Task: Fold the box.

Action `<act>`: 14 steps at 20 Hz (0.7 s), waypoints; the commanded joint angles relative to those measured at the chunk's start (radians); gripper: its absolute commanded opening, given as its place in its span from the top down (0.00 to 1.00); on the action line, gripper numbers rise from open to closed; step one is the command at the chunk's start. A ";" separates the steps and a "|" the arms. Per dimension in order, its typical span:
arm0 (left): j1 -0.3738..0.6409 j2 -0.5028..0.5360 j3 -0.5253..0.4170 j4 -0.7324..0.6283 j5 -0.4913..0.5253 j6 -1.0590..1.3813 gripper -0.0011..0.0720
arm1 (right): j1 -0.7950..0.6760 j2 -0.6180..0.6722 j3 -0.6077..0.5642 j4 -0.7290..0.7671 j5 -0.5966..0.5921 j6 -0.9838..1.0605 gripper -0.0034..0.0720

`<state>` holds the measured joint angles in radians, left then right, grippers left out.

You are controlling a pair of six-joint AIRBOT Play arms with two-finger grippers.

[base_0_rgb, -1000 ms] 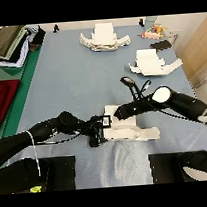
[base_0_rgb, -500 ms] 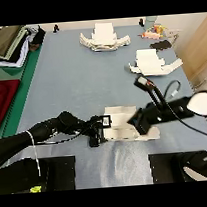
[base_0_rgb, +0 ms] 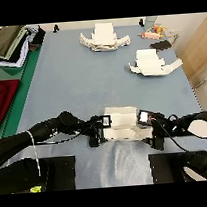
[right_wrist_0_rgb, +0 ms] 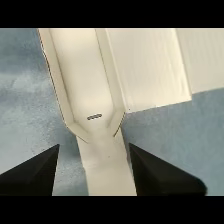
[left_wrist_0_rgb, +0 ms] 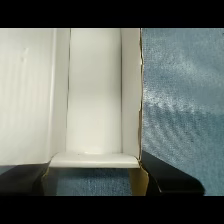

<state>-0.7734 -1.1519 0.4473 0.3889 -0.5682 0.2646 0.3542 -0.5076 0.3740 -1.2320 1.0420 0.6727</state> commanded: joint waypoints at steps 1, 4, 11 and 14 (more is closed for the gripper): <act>0.000 0.000 0.000 0.000 0.000 0.000 0.34 | 0.001 -0.001 -0.074 -0.006 -0.146 -0.144 0.08; 0.000 0.000 0.000 0.000 0.000 0.000 0.34 | 0.015 -0.037 -0.089 0.011 -0.180 -0.152 0.08; 0.000 0.000 0.000 0.000 0.000 0.000 0.34 | 0.066 -0.135 -0.090 0.080 -0.290 -0.163 0.42; 0.000 0.000 0.000 0.000 0.000 0.000 0.34 | 0.066 -0.135 -0.090 0.096 -0.289 -0.169 0.66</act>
